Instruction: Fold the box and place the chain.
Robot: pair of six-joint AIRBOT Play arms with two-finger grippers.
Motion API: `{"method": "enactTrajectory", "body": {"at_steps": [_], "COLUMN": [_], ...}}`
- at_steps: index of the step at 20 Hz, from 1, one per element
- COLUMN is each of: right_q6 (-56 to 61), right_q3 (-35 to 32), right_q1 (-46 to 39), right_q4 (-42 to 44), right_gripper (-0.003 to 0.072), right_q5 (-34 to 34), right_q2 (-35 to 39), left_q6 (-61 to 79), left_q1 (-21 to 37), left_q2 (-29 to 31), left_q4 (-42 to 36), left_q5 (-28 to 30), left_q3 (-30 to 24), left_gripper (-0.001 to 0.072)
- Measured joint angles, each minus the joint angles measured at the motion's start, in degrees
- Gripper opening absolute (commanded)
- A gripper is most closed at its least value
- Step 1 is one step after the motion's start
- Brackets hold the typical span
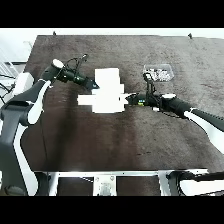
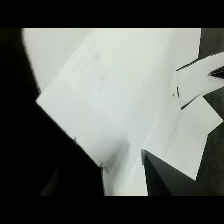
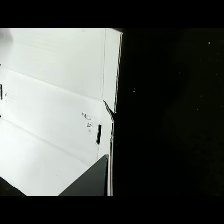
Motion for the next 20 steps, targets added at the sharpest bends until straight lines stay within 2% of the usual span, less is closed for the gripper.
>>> {"method": "enactTrajectory", "body": {"at_steps": [1,3,5,7,8,12,13,14,15,16,19,20], "right_q6": [-0.02,-0.07,-0.13,-0.15,-0.15,-0.15,-0.15,-0.15,-0.15,-0.17,-0.17,-0.17], "right_q3": [0.0,0.0,0.0,0.0,0.0,0.0,0.0,0.0,-0.02,-0.02,-0.02,-0.02], "right_q1": [0.0,0.0,0.0,0.0,0.0,0.0,0.0,0.0,0.0,0.0,0.0,-0.02], "right_q4": [0.0,-0.07,-0.15,-0.26,-0.31,-0.37,-0.37,-0.44,-0.46,-0.46,-0.5,-0.52], "right_gripper": [0.0009,0.0009,0.0009,0.0009,0.0009,0.0009,0.0009,0.0009,0.0009,0.0009,0.001,0.0069], "right_q5": [0.0,0.02,0.02,0.02,0.02,0.02,0.02,0.02,0.02,0.02,0.0,-0.02], "right_q2": [0.0,0.0,0.0,0.0,0.0,0.0,0.0,0.0,0.0,0.0,0.0,0.0], "left_q6": [0.35,0.94,1.66,2.1,2.45,3.58,3.8,4.0,4.22,4.5,6.36,7.26], "left_q1": [0.0,0.0,0.0,0.0,0.0,0.04,0.04,0.07,0.09,0.11,0.09,0.09], "left_q2": [-0.17,-0.57,-0.68,-0.83,-0.83,-1.2,-1.49,-1.81,-2.01,-2.29,-2.69,-2.78], "left_q4": [-0.44,-0.79,-1.77,-2.21,-2.49,-2.97,-3.08,-3.48,-3.69,-3.91,-4.9,-5.38], "left_q5": [-0.13,-0.31,-0.33,-0.35,-0.42,-1.77,-2.29,-2.73,-2.97,-3.15,-3.52,-3.61], "left_q3": [0.02,0.0,0.02,0.0,0.02,0.02,0.02,0.02,0.04,0.04,0.07,0.07], "left_gripper": [0.0463,0.0462,0.0346,0.0342,0.0221,0.0199,0.0113,0.0108,0.0048,0.0021,0.002,0.002]}}
